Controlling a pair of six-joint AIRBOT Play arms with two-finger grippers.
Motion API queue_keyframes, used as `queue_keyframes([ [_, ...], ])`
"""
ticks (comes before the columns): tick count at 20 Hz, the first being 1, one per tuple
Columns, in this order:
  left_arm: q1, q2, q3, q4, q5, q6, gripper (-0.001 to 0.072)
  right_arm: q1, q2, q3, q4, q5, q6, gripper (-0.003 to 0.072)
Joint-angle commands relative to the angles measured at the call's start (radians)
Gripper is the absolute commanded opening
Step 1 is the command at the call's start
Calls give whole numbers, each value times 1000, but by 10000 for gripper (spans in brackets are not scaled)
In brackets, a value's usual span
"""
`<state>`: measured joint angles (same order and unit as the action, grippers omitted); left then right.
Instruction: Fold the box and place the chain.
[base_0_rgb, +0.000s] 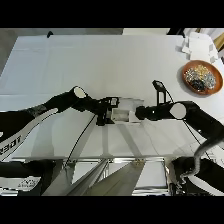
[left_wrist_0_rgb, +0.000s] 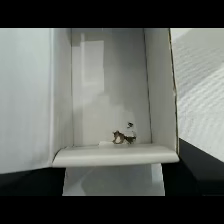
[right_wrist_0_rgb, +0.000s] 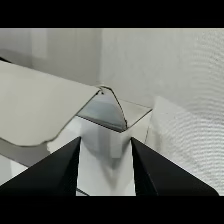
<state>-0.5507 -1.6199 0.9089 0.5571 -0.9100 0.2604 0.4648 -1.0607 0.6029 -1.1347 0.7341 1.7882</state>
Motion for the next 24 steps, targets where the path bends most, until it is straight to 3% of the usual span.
queue_keyframes([
  [1,0,1,0,0,0,2,391,75,-61,65,-135,41,200,339],
  [7,0,1,0,0,0,2,391,91,-68,87,-264,184,343,339],
  [13,0,1,0,0,0,2,391,97,-80,103,-291,194,415,339],
  [19,0,1,0,0,0,2,391,163,-208,221,-357,286,474,339],
  [24,0,1,0,0,-2,2,391,190,-246,233,-412,299,536,339],
])
